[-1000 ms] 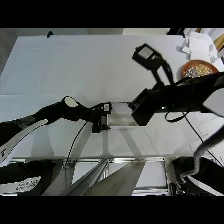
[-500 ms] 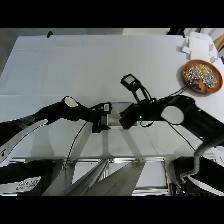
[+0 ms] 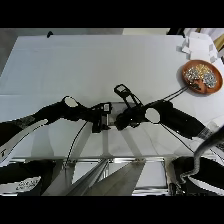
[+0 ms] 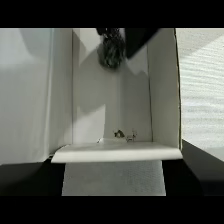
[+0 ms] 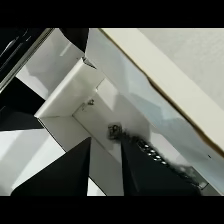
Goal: Fold the box and place the chain.
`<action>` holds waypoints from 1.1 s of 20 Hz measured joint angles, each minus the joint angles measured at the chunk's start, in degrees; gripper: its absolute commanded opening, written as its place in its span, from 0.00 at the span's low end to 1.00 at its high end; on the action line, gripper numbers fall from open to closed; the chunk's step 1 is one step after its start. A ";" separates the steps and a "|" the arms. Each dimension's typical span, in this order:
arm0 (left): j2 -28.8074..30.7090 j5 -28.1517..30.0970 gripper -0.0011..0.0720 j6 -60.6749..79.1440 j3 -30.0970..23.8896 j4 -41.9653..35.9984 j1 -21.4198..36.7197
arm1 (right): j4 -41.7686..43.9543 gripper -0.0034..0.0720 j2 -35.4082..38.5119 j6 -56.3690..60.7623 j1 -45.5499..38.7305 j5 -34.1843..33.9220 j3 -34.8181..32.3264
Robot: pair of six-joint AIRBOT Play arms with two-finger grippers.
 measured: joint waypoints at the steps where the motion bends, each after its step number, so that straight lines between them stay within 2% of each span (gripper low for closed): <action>1: 0.00 0.00 0.21 0.00 0.00 0.00 0.00 | -0.02 0.34 -0.09 0.00 0.00 0.04 -0.02; 4: 0.00 0.00 0.21 0.00 0.00 0.00 0.00 | -0.35 0.34 1.49 0.00 -0.15 1.20 0.00; 8: 0.00 0.00 0.21 0.00 0.00 0.00 0.00 | -2.86 0.34 8.98 -0.02 -4.00 6.97 0.00; 13: 0.00 0.00 0.21 0.02 0.00 0.00 0.00 | -8.96 0.35 17.18 0.00 -18.36 16.96 0.00; 14: 0.00 0.00 0.21 0.02 0.00 0.00 0.00 | -10.75 0.41 17.46 0.00 -22.16 18.21 0.00; 15: 0.00 0.00 0.21 0.02 0.00 0.00 0.00 | -12.81 0.56 17.20 0.02 -25.97 18.86 0.00; 16: 0.00 0.00 0.21 0.02 0.00 -0.02 0.00 | -14.80 0.59 16.26 0.52 -29.73 18.82 0.00; 22: 0.00 0.00 0.21 0.02 0.00 0.00 0.00 | -20.31 0.59 2.71 4.04 -44.76 15.08 4.83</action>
